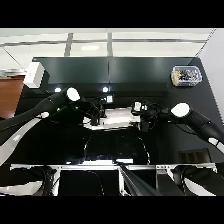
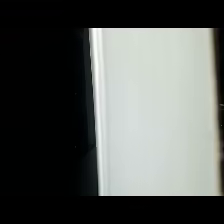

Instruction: Fold the box and place the chain.

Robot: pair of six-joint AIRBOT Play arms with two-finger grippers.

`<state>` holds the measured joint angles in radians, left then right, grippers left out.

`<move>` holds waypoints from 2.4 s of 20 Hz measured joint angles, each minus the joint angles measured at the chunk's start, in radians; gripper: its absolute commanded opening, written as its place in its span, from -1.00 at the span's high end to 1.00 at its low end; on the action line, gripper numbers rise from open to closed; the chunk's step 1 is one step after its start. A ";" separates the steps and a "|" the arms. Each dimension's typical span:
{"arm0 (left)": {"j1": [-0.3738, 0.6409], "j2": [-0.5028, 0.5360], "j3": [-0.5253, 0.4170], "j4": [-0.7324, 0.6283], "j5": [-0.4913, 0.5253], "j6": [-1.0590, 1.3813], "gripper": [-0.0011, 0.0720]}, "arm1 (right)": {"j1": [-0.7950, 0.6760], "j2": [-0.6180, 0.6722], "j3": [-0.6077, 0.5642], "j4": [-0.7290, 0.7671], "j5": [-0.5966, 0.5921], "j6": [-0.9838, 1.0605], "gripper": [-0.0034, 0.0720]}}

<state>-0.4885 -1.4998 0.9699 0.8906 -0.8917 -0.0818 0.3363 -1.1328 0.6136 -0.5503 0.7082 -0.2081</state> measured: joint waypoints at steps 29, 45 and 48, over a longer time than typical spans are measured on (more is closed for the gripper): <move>0.000 0.001 0.000 0.029 -0.031 -0.001 0.90 | 0.035 -0.184 -0.008 0.021 0.022 -0.117 -0.73; 0.004 0.012 0.000 0.044 -0.029 -0.006 -0.89 | 0.045 -0.188 -0.004 -0.018 -0.020 -0.051 -0.37; 0.016 0.055 0.014 0.060 -0.034 -0.093 -0.89 | 0.045 -0.188 -0.004 -0.021 -0.020 -0.048 -0.37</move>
<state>-0.4725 -1.4445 0.9836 0.9504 -0.9253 -0.1749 0.3817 -1.3212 0.6094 -0.5716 0.6884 -0.2562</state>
